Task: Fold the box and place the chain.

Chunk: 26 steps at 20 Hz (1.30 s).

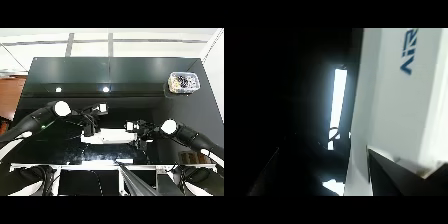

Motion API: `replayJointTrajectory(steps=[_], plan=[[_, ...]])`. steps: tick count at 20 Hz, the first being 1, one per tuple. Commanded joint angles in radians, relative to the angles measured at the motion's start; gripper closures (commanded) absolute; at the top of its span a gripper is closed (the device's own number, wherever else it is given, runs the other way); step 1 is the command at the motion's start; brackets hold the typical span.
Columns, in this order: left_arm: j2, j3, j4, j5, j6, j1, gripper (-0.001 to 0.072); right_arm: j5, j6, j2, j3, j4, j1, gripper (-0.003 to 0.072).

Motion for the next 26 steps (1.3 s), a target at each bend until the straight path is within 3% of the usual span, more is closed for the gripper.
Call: replayJointTrajectory(steps=[1,3,4,5,6,8,10,15,21,23,26], plan=[[0.085,0.001,0.043,-0.08,-0.158,0.068,0.0083,-0.001,0.0,-0.001,0.001,0.0,0.001,0.038],[0.115,0.001,0.04,-0.166,-0.322,0.1,0.0095,-0.001,0.0,-0.001,0.001,0.0,0.001,0.038],[0.121,0.001,0.035,-0.224,-0.409,0.109,0.0271,-0.001,0.0,-0.001,0.001,0.0,0.001,0.038],[0.121,0.001,0.035,-0.297,-0.475,0.114,0.0591,-0.001,0.0,-0.001,0.001,0.0,0.001,0.038],[0.121,-0.002,0.03,-0.376,-0.488,0.113,0.0679,-0.001,0.0,-0.001,0.001,0.0,0.001,0.038],[0.121,-0.027,-0.074,-0.461,-0.495,0.103,0.068,-0.001,0.0,-0.001,0.001,0.0,0.001,0.038],[0.121,-0.069,-0.219,-0.444,-0.484,0.067,0.0679,-0.001,0.0,-0.001,0.001,0.0,0.001,0.038],[0.121,-0.113,-0.371,-0.184,-0.426,-0.054,0.0679,-0.001,0.0,-0.001,0.001,0.0,0.001,0.038],[0.121,-0.114,-0.444,0.227,-0.381,-0.074,0.0679,-0.001,0.0,-0.001,0.001,0.0,0.001,0.038],[0.117,-0.114,-0.444,0.292,-0.382,-0.075,0.0679,-0.002,0.0,0.0,0.001,0.0,0.001,0.038],[0.071,-0.114,-0.443,0.308,-0.382,-0.076,0.0679,-0.002,0.0,-0.001,0.001,0.0,0.001,0.038]])
